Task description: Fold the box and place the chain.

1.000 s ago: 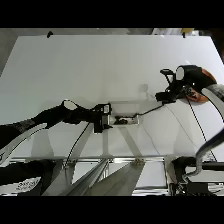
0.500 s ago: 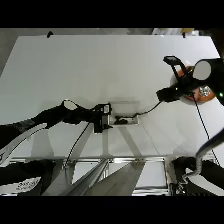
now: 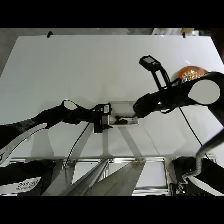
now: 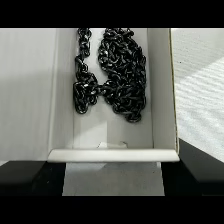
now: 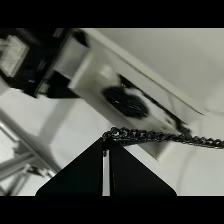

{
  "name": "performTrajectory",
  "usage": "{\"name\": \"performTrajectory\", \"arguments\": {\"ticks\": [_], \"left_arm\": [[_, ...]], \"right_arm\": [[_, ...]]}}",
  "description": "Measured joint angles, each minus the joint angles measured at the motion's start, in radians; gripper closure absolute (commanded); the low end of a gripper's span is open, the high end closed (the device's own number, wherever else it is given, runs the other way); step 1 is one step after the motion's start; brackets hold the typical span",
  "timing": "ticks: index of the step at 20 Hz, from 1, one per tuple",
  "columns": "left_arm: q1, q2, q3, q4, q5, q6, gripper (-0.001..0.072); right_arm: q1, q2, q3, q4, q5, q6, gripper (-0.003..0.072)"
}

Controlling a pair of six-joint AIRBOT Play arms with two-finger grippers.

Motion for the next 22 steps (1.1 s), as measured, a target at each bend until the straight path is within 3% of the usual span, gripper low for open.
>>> {"name": "performTrajectory", "arguments": {"ticks": [7, 12, 14, 16, 19, 20, 21, 22], "left_arm": [[0.000, 0.000, 0.000, 0.000, 0.000, 0.000, 0.0560], [0.000, 0.000, 0.000, 0.000, 0.000, 0.000, 0.0560], [0.000, 0.000, 0.000, 0.000, 0.000, 0.000, 0.0560], [0.000, 0.000, 0.000, 0.000, 0.000, 0.000, 0.0560], [0.000, 0.000, 0.000, 0.000, 0.000, 0.000, 0.0560], [0.000, 0.000, 0.000, 0.000, 0.000, 0.000, 0.0560], [0.000, 0.000, 0.000, 0.000, 0.000, 0.000, 0.0561], [0.000, 0.000, 0.000, 0.000, 0.000, 0.000, 0.0560]], "right_arm": [[0.112, -0.006, -0.007, 0.034, -0.116, 0.063, 0.0678], [0.126, -0.061, -0.075, -0.002, -0.150, 0.114, 0.0673], [0.127, -0.090, -0.100, -0.011, -0.166, 0.121, 0.0525], [0.124, -0.114, -0.113, -0.021, -0.180, 0.125, 0.0472], [0.089, -0.120, -0.093, -0.023, -0.175, 0.115, 0.0479], [0.069, -0.115, -0.073, -0.020, -0.160, 0.102, 0.0542], [0.046, -0.109, -0.052, -0.018, -0.145, 0.088, 0.0551], [0.016, -0.103, -0.028, -0.022, -0.130, 0.075, 0.0626]]}}
